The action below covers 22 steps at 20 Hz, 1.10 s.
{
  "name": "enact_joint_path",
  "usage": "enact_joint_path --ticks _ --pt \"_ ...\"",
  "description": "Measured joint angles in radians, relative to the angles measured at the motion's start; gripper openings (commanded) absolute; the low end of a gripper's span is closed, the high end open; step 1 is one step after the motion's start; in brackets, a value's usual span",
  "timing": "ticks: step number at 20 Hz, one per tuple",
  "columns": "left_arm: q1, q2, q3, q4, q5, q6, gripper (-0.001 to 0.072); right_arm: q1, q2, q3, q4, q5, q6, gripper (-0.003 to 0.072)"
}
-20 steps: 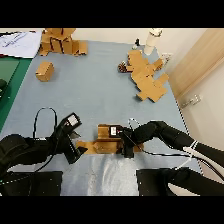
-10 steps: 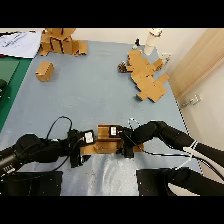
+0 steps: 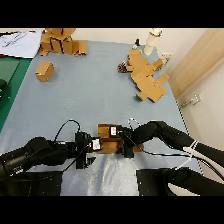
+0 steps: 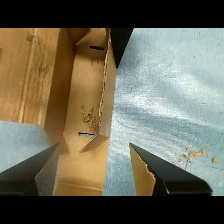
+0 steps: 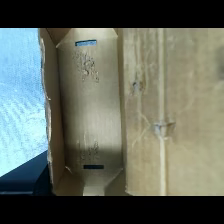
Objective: Fold the box.
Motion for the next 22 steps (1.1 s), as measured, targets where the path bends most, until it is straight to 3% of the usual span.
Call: enact_joint_path --ticks 5,11,19,21,22 --pt "-0.003 0.033 0.001 0.024 0.028 -0.064 0.0675 0.0 0.0 0.0 0.0 0.0 0.0 0.0339" --pt "-0.003 0.117 0.001 0.175 0.094 -0.282 0.0676 0.0 0.0 0.0 0.0 0.0 0.0 0.0339" --pt "-0.005 -0.026 0.009 0.188 -0.045 -0.315 0.0642 0.0 0.0 0.0 0.0 0.0 0.0 0.0339" --pt "-0.005 -0.049 0.013 0.177 -0.053 -0.309 0.0401 0.0 0.0 0.0 0.0 0.0 0.0 0.0339" --pt "-0.005 -0.056 0.015 0.175 -0.054 -0.303 0.0363 0.0 0.0 0.0 0.0 0.0 0.0 0.034"
